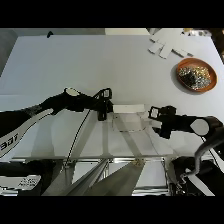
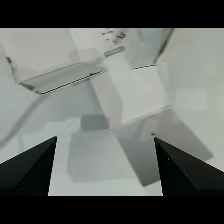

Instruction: Fold the box and place the chain.

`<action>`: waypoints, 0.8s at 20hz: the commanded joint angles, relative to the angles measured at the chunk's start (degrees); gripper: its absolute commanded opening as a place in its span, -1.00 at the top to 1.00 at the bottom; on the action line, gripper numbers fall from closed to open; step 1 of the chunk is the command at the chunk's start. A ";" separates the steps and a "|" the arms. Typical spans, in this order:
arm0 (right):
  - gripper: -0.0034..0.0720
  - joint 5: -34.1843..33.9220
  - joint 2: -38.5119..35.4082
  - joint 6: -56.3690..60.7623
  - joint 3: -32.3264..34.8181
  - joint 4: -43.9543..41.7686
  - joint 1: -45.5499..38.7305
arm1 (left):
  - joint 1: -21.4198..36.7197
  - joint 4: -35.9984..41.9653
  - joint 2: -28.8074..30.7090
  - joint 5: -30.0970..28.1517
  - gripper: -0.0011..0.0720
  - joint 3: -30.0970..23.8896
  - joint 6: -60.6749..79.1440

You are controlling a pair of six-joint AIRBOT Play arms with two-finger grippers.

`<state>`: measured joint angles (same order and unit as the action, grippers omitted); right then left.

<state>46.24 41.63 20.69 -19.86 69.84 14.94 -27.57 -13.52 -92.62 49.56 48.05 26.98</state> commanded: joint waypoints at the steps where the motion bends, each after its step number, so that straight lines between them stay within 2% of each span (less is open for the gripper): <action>1: -0.97 -2.64 -0.74 -0.74 3.69 0.37 2.75 | -0.02 -0.02 -0.04 0.00 0.94 -0.04 0.02; 6: -0.98 -11.37 -3.54 -3.15 5.55 -1.75 9.73 | -0.02 -0.02 -0.04 0.00 0.94 -0.04 0.02; 9: -0.98 -12.96 -3.63 -2.95 6.27 -5.31 12.96 | -0.02 -0.02 -0.04 0.00 0.94 -0.04 0.02; 16: -0.97 -16.81 -4.00 -2.97 8.87 -5.68 17.86 | -0.02 -0.02 -0.04 0.00 0.94 -0.04 0.02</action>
<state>31.90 37.78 17.72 -11.60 64.82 30.98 -27.57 -13.54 -92.62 49.56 48.03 27.00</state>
